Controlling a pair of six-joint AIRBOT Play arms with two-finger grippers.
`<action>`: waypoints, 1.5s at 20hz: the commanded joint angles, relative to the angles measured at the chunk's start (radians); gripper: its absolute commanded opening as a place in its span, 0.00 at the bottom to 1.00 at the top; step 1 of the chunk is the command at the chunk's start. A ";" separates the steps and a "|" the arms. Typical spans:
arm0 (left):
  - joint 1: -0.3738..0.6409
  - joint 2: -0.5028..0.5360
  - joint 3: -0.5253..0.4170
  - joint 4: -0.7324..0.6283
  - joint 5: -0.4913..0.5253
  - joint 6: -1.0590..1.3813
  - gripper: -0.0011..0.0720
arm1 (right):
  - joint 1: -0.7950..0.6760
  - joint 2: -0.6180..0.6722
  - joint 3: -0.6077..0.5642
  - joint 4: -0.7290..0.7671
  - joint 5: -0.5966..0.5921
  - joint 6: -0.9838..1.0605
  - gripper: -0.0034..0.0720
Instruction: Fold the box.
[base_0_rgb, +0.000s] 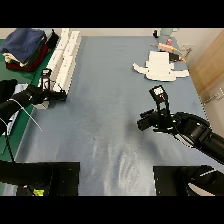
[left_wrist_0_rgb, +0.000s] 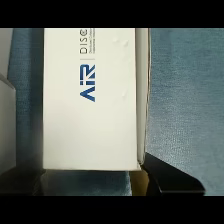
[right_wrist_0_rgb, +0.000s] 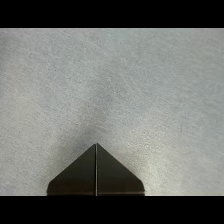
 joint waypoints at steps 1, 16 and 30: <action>0.000 -0.005 0.003 0.000 0.001 -0.003 0.73 | 0.000 0.000 0.000 0.000 0.000 0.000 0.05; 0.048 0.070 0.003 0.058 -0.200 -0.019 0.97 | 0.000 0.000 0.000 0.001 0.018 0.000 0.05; 0.133 0.355 0.003 0.101 -0.561 -0.233 0.97 | 0.000 0.000 0.000 0.001 0.026 0.000 0.07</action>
